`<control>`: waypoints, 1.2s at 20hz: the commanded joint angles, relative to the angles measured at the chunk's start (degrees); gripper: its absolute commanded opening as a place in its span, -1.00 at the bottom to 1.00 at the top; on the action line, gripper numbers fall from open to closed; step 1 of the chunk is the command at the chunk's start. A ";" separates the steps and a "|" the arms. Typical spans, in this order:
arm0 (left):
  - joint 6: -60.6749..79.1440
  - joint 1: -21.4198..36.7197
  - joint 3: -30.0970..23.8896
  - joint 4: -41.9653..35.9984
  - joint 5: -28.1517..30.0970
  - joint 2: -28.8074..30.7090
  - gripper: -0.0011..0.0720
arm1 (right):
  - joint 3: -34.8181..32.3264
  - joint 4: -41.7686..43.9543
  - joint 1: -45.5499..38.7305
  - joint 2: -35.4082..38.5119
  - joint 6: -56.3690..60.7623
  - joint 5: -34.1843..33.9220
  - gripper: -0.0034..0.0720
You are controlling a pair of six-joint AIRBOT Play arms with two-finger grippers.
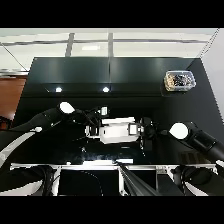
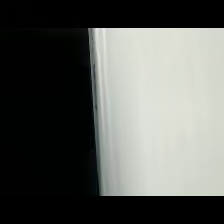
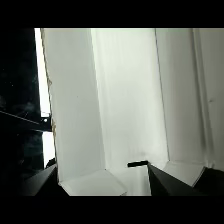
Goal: Fold the box and place the chain.
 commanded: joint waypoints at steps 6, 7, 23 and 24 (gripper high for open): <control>0.00 0.02 -0.04 0.00 -0.09 -0.02 -0.90 | 2.01 4.33 -4.72 -1.44 -3.26 -3.34 0.77; 0.00 0.02 -0.04 0.00 -0.07 -0.02 -0.90 | 2.01 6.40 -5.86 -1.46 -4.11 -3.30 0.77; 0.00 0.02 -0.04 0.00 0.09 -0.04 -0.90 | 1.95 22.43 -8.96 -8.39 -23.47 2.34 0.77; 0.00 0.02 -0.04 -0.02 0.11 -0.04 -0.90 | 1.95 22.51 -8.94 -9.01 -23.50 3.23 0.77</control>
